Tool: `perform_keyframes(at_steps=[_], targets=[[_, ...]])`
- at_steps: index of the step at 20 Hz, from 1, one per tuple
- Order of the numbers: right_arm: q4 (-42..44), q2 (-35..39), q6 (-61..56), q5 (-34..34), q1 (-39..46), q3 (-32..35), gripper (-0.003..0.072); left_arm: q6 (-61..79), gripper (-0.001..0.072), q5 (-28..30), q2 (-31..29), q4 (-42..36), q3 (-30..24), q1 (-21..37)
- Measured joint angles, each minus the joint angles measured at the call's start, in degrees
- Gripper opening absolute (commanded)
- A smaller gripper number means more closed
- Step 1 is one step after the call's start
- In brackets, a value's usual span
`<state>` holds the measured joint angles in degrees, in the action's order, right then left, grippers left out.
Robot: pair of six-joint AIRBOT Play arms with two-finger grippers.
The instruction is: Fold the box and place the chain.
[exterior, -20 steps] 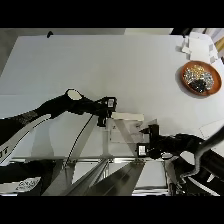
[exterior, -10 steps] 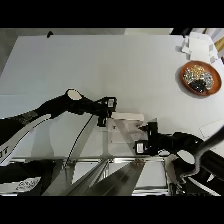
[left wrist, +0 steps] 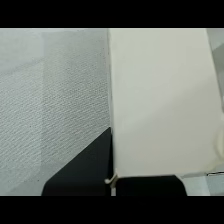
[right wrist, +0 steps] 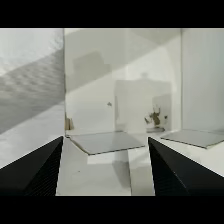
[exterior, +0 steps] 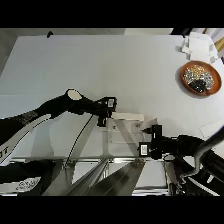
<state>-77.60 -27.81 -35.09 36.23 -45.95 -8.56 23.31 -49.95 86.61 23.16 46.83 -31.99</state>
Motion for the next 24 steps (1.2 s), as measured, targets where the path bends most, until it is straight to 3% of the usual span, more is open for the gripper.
perform_keyframes(at_steps=[6, 11, 16, 24], targets=[[-1.11, -2.73, -0.79, -1.46, -3.82, 0.37, 0.0572, 0.0, 0.0011, 0.0, 0.0, 0.0, 0.0, 0.0], [-1.79, -5.99, -1.77, -8.02, -4.0, 0.46, 0.0571, 0.0, 0.0011, 0.0, 0.0, -0.02, 0.0, 0.0], [-2.32, -7.06, -2.43, -11.1, 0.98, 0.2, 0.0571, -0.02, 0.0011, 0.0, 0.0, 0.0, 0.0, 0.0], [0.09, -7.3, -2.47, -9.68, 7.74, -3.3, 0.0571, 0.0, 0.0011, 0.02, 0.02, -0.02, 0.0, 0.0]])
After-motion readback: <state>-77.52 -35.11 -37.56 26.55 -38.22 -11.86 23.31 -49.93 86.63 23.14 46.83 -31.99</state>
